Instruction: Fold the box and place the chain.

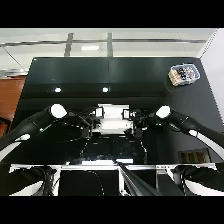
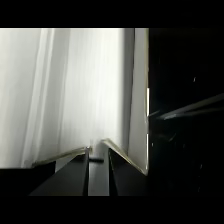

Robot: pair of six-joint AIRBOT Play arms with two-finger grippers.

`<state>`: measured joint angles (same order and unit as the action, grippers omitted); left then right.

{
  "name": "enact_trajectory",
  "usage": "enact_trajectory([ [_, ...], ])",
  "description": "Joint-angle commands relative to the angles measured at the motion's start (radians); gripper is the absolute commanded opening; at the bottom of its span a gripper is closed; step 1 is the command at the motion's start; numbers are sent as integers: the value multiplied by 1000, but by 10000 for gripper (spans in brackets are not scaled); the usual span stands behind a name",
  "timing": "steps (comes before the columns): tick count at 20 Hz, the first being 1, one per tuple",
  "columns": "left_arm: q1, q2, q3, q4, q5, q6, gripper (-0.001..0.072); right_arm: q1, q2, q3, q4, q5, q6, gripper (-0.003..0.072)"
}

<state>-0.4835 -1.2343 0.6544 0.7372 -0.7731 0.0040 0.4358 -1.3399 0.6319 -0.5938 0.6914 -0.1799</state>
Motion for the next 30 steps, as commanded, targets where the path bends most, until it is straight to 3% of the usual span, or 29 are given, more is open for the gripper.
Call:
enact_trajectory([
  [1, -13, -52, 3, -156, 24, 0, 162, 1, -1, 0, 0, 0, 0, 137],
  [6, -14, -71, 3, -161, 31, -1, 161, 1, -1, 0, 0, 0, 0, 138],
  [7, -14, -71, 3, -161, 31, -1, 123, 1, -1, 0, 0, 0, 0, 138],
  [8, -14, -71, 3, -156, 31, 0, 28, 1, -1, 0, 0, 0, 0, 138],
  [10, -14, -71, 3, -143, 30, -1, 37, 1, -1, 0, 0, 0, 0, 137],
  [12, -14, -71, 3, -143, 32, -6, 394, 1, -1, 0, 0, 0, 0, 138],
  [13, -9, -71, 3, -143, 28, -13, 343, 1, -1, 0, 0, 0, 0, 138],
  [14, -6, -71, 6, -140, 15, -12, 218, 1, -1, 0, 0, 0, 0, 138],
  [15, -2, -69, 10, -137, 3, -12, 261, 1, -1, 0, 0, 0, 0, 138],
  [16, -2, -67, 11, -139, 3, -16, 434, 1, -1, 0, 0, 0, 0, 138],
  [17, -1, -61, 15, -129, 0, -43, 301, 1, -1, 0, 0, 0, 0, 138],
  [18, 3, -51, 27, -86, -31, -46, 30, 1, -1, 0, 0, 0, 0, 138],
  [21, 41, 23, 76, 90, -152, -239, 29, 1, -1, 0, 0, 0, 0, 138],
  [25, 151, 221, 87, 369, -222, -557, 29, 1, -1, 0, 0, 0, 0, 138],
  [28, 303, 285, 62, 533, -215, -1130, 30, 1, -1, 0, 0, 0, 0, 138],
  [30, 438, 245, -1, 462, -256, -1500, 31, 1, -1, 0, 0, 0, 0, 138],
])
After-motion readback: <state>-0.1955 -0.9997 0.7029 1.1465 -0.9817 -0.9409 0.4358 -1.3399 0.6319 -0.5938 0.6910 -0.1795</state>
